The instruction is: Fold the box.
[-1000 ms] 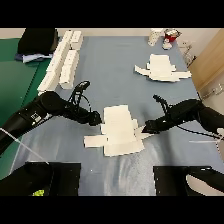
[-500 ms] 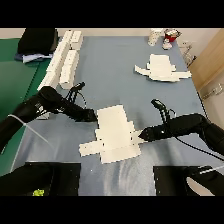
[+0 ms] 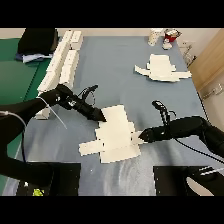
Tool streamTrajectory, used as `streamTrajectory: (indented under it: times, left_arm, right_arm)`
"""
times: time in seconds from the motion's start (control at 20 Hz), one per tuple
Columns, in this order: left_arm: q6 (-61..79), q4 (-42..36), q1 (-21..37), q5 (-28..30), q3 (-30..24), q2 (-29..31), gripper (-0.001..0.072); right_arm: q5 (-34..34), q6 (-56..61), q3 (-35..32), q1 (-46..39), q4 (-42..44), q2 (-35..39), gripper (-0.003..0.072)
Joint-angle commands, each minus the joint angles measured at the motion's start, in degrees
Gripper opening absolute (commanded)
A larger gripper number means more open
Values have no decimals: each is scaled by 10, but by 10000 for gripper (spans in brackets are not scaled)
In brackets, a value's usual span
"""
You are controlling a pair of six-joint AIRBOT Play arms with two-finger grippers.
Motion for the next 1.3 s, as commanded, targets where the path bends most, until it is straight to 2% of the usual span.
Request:
streamTrajectory:
  times: [0.0, 0.05, 0.15, 0.4, 0.55, 0.7, 0.75, 0.85, 0.9, 0.95, 1.0, 1.05, 1.25]
  left_arm:
    - [58, -16, 0, -104, 45, -54, 132]
    - [76, -16, 0, -127, 47, -55, 87]
    - [82, -14, 0, -145, 47, -55, 87]
    - [84, -14, 0, -147, 47, -55, 87]
    - [84, -14, -5, -144, 47, -55, 87]
    - [84, -14, -23, -116, 47, -55, 85]
    - [91, -14, -28, -106, 47, -55, 15]
    - [99, -14, -28, -99, 47, -55, 15]
    - [99, -14, -27, -101, 47, -55, 16]
    - [98, -14, -28, -103, 47, -55, 16]
    - [94, -14, -28, -105, 47, -55, 17]
    - [96, -15, -28, -111, 47, -55, 16]
    - [197, -28, -29, -104, 51, -41, 13]
  right_arm:
    - [1, 0, 0, 1, -3, 1, 1]
    - [1, 0, 0, 0, -3, 1, 1]
    - [3, 0, 0, 0, -5, 1, 1]
    - [6, 0, 0, 0, -5, 1, 1]
    - [7, 0, 0, 0, -5, 1, 1]
    - [7, 0, 0, 0, -5, 1, 1]
    - [7, 0, 0, 0, -5, 1, 1]
    - [6, 0, 0, 0, -5, 1, 2]
    - [6, 0, 0, 0, -5, 1, 22]
    - [7, 0, 0, 0, -5, 1, 109]
    - [10, 0, 0, 0, -11, 1, 229]
    - [14, 0, 1, 0, -26, 1, 286]
    - [17, 35, 37, 0, -186, 1, 300]
